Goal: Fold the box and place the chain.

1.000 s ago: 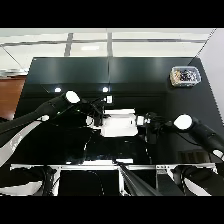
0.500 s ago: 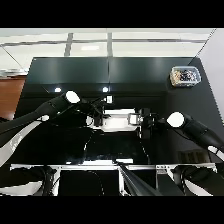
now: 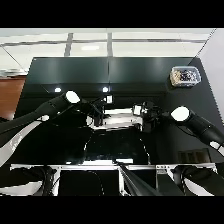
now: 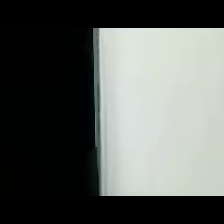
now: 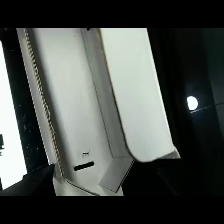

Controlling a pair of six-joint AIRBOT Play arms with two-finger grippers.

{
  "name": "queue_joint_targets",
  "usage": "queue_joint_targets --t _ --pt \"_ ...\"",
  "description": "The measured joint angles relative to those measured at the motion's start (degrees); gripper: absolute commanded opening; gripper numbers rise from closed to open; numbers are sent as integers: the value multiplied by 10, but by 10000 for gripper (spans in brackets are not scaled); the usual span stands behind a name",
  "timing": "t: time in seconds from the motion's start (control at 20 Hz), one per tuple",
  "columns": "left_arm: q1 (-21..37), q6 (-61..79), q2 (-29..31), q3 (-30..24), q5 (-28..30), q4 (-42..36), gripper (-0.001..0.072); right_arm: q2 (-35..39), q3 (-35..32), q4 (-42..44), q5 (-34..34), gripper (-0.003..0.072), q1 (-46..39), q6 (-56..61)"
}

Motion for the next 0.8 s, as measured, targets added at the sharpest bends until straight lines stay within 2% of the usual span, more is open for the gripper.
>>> queue_joint_targets --t 0.35,0.8 --pt "0 3 0 0 -1 1 27 -60 1 93 53 707 -10 -86" --pt "0 1 0 0 2 1 27 -109 1 85 62 707 -11 -116"
